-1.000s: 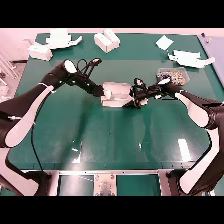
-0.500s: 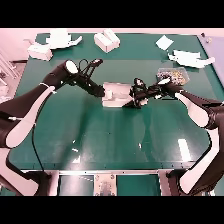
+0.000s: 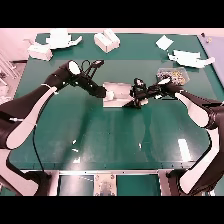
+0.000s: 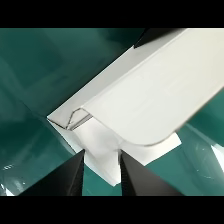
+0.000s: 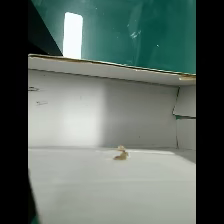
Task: Fold the box and place the chain.
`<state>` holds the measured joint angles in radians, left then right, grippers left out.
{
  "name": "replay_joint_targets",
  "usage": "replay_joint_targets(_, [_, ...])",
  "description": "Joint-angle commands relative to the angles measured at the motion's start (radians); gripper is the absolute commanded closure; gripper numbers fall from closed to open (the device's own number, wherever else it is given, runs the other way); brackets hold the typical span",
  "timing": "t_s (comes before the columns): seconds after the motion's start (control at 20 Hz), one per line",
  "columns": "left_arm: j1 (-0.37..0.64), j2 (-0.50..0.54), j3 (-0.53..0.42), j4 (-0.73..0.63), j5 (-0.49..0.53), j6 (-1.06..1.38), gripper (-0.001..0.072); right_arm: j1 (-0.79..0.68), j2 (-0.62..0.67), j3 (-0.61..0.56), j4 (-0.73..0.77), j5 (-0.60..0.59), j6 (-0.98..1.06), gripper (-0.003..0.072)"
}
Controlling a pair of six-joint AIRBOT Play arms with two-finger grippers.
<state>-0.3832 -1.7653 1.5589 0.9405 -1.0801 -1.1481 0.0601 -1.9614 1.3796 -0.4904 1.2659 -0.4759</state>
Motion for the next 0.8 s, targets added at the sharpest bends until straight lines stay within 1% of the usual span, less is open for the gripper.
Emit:
replay_joint_targets(0.0, [-0.005,-0.001,-0.001,0.035,0.009,-0.081,0.044,0.001,0.0,0.0,0.001,-0.001,0.0,0.0125])
replay_joint_targets(0.3, [-0.009,-0.001,-0.001,0.071,0.018,-0.137,0.0439,0.001,0.0,0.0,0.001,-0.001,0.001,0.0125])
replay_joint_targets(0.5, [-0.042,-0.001,-0.001,0.097,0.052,-0.163,0.044,0.001,0.0,0.0,0.001,-0.001,0.0,0.0125])
replay_joint_targets(0.6, [-0.055,-0.001,-0.001,0.125,0.054,-0.174,0.0439,0.001,0.0,0.0,0.001,-0.001,0.0,0.0125])
replay_joint_targets(0.75, [-0.06,-0.001,-0.001,0.13,0.059,-0.199,0.044,0.001,0.0,0.0,0.001,-0.001,0.001,0.0125])
